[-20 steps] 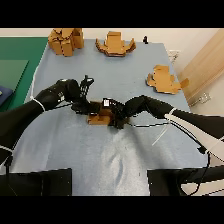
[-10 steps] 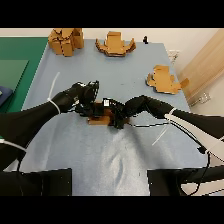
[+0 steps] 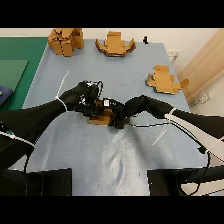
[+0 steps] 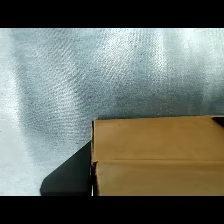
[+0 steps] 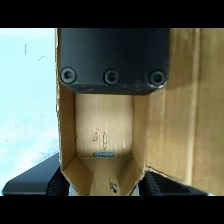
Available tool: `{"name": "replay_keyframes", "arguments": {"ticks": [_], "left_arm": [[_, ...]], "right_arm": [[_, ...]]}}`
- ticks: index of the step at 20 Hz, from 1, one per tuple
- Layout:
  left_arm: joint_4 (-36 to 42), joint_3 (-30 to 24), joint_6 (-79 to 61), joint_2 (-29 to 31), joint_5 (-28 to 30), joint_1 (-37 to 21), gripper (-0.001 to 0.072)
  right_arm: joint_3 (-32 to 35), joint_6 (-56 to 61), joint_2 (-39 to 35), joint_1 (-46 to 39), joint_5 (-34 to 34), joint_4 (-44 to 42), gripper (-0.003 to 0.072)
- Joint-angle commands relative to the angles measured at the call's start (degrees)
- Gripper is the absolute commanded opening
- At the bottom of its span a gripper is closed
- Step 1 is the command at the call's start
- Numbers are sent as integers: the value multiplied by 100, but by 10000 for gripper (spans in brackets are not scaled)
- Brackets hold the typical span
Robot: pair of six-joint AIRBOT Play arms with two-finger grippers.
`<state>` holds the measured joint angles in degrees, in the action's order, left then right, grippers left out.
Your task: Fold the box.
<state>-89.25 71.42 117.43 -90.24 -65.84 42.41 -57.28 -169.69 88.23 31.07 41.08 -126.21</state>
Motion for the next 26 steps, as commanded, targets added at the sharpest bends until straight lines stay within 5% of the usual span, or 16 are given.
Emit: {"name": "replay_keyframes", "arguments": {"ticks": [1, 2, 4, 5, 6, 7, 11, 13, 14, 17, 21, 26], "left_arm": [[249, 42, -122, -7, -20, 7, 411], [249, 42, -125, -4, -24, -2, 519], [247, 39, -118, -7, -42, -33, 519], [247, 39, -105, -4, -63, -52, 413], [251, 39, -105, -7, -63, -74, 153], [278, 39, -136, -4, -61, -87, 17], [863, 39, -682, -2, -35, -125, 23], [979, 39, -876, 31, -22, -155, 475], [973, 37, -979, 74, -15, -184, 536], [1209, -76, -1541, 415, 223, -393, 638], [2122, -787, -3362, 1235, 332, -1047, 639], [3851, -2295, -7414, 2524, -157, -3032, 636]], "right_arm": [[2, 15, 2, -2, 2, -4, 11], [2, 15, 2, -2, 4, -4, 11], [2, 15, 2, -2, 11, -4, 11], [2, 15, 2, -2, 11, -7, 11], [2, 15, 2, -2, 9, -4, 11], [2, 15, 2, -2, 9, -4, 12], [2, 15, 2, -2, 17, -4, 11], [2, 17, 2, -2, 17, -4, 11], [2, 17, 2, -2, 22, -4, 11], [2, 17, 2, -2, 46, -4, 11], [2, 20, 2, -2, 66, -4, 12], [2, 42, 2, -2, 66, -4, 11]]}}
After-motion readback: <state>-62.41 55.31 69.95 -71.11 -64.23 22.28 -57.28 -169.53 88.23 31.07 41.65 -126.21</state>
